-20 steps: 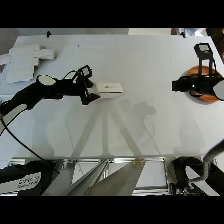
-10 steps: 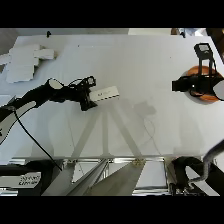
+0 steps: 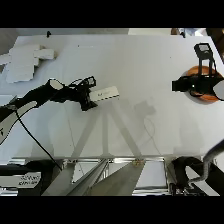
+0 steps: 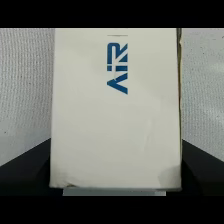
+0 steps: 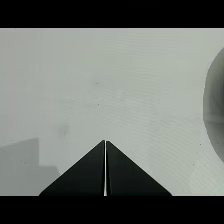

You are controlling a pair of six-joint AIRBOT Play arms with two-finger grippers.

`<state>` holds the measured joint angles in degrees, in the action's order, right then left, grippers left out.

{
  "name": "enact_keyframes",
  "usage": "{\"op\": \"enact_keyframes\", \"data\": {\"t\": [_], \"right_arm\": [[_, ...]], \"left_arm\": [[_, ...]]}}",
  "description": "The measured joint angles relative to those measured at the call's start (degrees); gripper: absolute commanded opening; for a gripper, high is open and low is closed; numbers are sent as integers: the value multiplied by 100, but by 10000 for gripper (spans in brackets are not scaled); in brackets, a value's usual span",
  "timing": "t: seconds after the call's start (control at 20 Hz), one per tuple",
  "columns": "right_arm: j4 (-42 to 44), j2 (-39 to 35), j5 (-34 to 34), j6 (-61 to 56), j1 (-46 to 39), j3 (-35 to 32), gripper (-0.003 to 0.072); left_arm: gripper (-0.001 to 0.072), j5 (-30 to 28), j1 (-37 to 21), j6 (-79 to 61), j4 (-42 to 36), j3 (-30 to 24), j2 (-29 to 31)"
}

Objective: Fold the box and place the chain.

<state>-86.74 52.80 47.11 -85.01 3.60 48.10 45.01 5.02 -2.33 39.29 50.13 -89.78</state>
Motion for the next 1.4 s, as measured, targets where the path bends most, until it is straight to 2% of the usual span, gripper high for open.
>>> {"op": "enact_keyframes", "data": {"t": [0.05,0.3,0.4,0.9,1.1,1.4], "right_arm": [[0,0,0,0,0,0,18],[2,0,0,0,0,0,18],[2,0,0,0,0,0,18],[2,0,-2,0,0,0,18],[2,0,0,0,0,0,18],[2,0,0,0,0,0,18]], "left_arm": [[49,2,2,0,2,0,0],[53,9,2,0,11,0,-2],[12,11,2,0,11,0,-2],[11,-94,0,26,-142,-11,76],[12,-501,-22,140,-232,-9,251],[9,-750,-433,343,-758,-9,426]]}}
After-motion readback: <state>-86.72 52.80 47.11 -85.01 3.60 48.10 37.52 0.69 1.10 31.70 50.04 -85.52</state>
